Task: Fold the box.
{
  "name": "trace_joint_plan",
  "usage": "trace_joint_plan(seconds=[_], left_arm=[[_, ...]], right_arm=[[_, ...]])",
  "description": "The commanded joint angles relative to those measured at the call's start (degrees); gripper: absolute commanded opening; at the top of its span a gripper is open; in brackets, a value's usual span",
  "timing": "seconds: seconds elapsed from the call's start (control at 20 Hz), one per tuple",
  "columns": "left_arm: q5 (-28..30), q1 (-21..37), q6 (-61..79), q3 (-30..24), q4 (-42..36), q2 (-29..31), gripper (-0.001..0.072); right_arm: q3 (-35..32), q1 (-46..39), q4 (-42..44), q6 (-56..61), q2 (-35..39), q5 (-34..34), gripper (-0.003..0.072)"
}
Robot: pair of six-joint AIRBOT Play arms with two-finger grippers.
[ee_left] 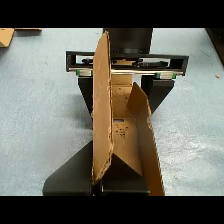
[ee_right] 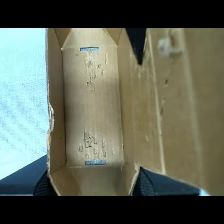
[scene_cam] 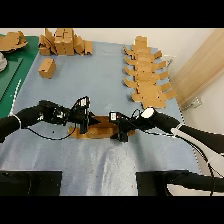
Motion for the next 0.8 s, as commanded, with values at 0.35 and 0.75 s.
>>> trace_joint_plan(seconds=[0.35, 0.75], left_arm=[[-2.4, 0.0, 0.1, 0.1, -0.3, 0.0, 0.0011], [-2.5, 0.0, -0.2, 0.1, -0.7, 0.0, 0.001]], right_arm=[[0.0, 0.0, 0.0, 0.0, 0.0, 0.0, 0.0581], [0.0, 0.0, 0.0, 0.0, 0.0, 0.0, 0.058]])
